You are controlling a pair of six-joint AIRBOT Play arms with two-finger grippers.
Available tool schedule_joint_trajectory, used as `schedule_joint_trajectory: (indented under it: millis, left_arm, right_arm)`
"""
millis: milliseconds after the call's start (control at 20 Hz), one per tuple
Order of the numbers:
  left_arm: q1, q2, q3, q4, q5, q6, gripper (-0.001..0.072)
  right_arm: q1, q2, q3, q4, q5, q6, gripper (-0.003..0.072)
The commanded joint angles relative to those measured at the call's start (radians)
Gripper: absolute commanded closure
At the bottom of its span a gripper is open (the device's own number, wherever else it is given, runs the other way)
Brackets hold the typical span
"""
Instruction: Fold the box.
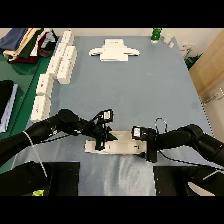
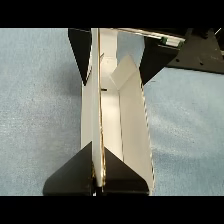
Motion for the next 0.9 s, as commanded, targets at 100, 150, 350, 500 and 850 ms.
schedule_joint_trajectory:
  millis: [100, 150, 350, 500, 850]
  left_arm:
    - [0.0, -0.001, 0.001, 0.0, 0.001, 0.0, 0.0695]
    - [0.0, 0.0, 0.001, 0.0, 0.0, 0.0, 0.0695]
    - [0.0, -0.001, 0.001, 0.0, 0.0, 0.0, 0.0695]
    - [0.0, -0.001, 0.001, 0.0, 0.001, 0.0, 0.0695]
    - [0.0, -0.001, 0.001, 0.0, 0.001, 0.0, 0.0695]
  right_arm:
    - [0.0, -0.008, -0.001, -0.009, -0.036, 0.026, -0.0016]
    - [-0.001, -0.008, -0.001, -0.011, -0.029, 0.022, -0.0016]
    - [-0.001, -0.009, -0.002, 0.029, 0.002, -0.158, -0.0016]
    - [-0.029, -0.011, -0.016, 0.073, -0.003, -0.227, -0.0016]
    - [-0.103, -0.084, -0.029, 0.166, -0.013, -0.337, -0.0016]
